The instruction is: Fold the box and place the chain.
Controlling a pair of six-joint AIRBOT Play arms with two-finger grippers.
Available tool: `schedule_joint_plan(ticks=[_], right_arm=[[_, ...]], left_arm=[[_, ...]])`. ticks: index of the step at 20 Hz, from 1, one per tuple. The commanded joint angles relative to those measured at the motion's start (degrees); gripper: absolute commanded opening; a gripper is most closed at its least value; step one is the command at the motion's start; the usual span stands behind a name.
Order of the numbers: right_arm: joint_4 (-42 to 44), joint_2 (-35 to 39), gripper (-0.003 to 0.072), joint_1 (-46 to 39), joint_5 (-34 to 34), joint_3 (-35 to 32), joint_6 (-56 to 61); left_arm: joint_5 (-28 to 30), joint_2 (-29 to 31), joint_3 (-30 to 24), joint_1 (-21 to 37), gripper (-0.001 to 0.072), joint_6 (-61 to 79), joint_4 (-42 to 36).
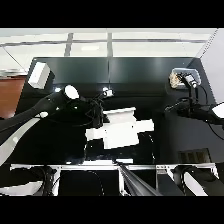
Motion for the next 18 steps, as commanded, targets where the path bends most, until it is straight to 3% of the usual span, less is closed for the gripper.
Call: schedule_joint_plan(ticks=[1,9,13,18], right_arm=[[0.4,-0.1,0.0682,2.9,1.7,-0.8,-14.1],[0.4,-0.1,0.0720,12.3,0.0,-8.9,-23.8],[-1.4,-0.2,0.0711,18.3,-0.2,-10.0,-34.1],[-1.3,-3.5,0.0711,24.7,-0.5,-10.0,-38.4]], left_arm=[[6.4,-0.5,-1.4,-0.9,0.0024,9.4,0.0],[6.3,-1.0,-1.0,-0.9,0.0025,11.4,1.7],[6.5,-1.0,-0.9,-0.9,0.0025,11.4,1.7],[6.8,-1.0,-0.9,-0.9,0.0024,11.4,1.7]])
